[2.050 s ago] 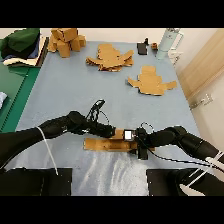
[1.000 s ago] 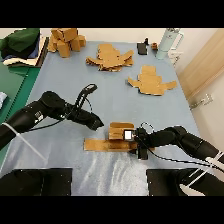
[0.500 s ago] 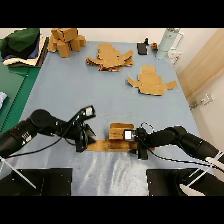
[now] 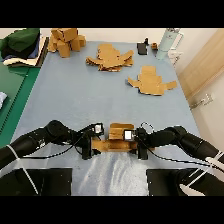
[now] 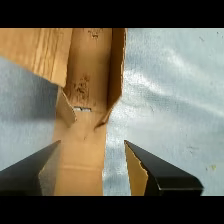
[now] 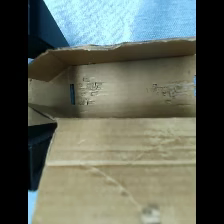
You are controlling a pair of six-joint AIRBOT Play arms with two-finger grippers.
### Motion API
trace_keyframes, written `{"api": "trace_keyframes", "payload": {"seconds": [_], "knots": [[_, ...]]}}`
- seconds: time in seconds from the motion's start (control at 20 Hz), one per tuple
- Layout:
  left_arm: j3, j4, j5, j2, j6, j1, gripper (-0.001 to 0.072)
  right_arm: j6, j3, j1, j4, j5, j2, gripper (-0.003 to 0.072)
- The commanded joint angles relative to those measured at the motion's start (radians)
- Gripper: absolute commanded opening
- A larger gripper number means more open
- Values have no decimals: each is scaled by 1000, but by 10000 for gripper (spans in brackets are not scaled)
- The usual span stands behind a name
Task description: Fold the box.
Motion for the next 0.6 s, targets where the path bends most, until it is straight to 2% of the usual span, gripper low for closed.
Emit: {"api": "trace_keyframes", "payload": {"seconds": [0.0, 0.1, 0.15, 0.2, 0.25, 0.3, 0.4, 0.55], "knots": [[23, -90, 52, -56, 47, -33, 606, 0, 1, 0, 0, 0, 1, 538], [42, -90, 28, -81, 49, -33, 600, 0, 1, 0, 0, 0, 1, 538], [48, -89, 21, -92, 51, -33, 531, 0, 1, 0, 0, 0, 1, 538], [55, -90, 14, -102, 53, -33, 376, 0, 1, 0, 0, 0, 1, 538], [60, -90, 7, -111, 60, -33, 296, 0, 1, 0, 0, 0, 1, 538], [65, -91, 2, -118, 65, -33, 295, 0, 1, 0, 0, 0, 1, 538], [72, -91, 5, -127, 66, -33, 145, 0, 1, 0, 0, 0, 1, 538], [75, -129, 4, -128, 71, -40, 145, 0, 1, 0, 0, 0, 1, 538]]}}
